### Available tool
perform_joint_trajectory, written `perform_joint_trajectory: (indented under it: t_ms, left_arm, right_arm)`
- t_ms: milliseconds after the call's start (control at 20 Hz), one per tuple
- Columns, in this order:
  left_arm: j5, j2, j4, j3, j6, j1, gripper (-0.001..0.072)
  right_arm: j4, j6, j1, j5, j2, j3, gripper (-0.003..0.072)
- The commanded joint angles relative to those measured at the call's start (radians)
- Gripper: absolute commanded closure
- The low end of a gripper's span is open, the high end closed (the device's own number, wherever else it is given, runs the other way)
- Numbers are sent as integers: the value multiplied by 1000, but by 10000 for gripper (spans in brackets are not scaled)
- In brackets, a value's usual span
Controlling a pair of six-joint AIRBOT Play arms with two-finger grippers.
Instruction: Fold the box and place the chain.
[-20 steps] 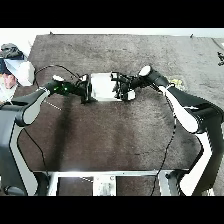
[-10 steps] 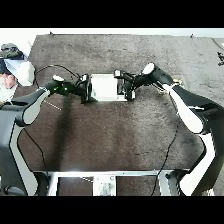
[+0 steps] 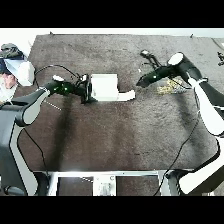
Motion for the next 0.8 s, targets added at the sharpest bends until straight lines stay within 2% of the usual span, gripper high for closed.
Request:
perform_joint_trajectory:
  t_ms: [0,100,250,500,650,700,750]
  left_arm:
    - [0,0,0,0,0,1,361]
    - [0,0,0,0,0,1,361]
    - [0,0,0,0,0,1,361]
    - [0,0,0,0,0,1,361]
    - [0,0,0,0,0,1,361]
    - [0,0,0,0,0,1,361]
    - [0,0,0,0,0,1,361]
  right_arm:
    - [-2,271,-79,-34,8,-87,697]
    - [68,301,-86,-111,8,-175,697]
    - [214,233,-56,-186,-3,-279,697]
    - [454,116,13,-146,-76,-293,696]
    - [624,38,18,-94,-67,-293,696]
    - [638,39,21,-80,-63,-291,695]
    - [632,44,26,-72,-62,-281,605]
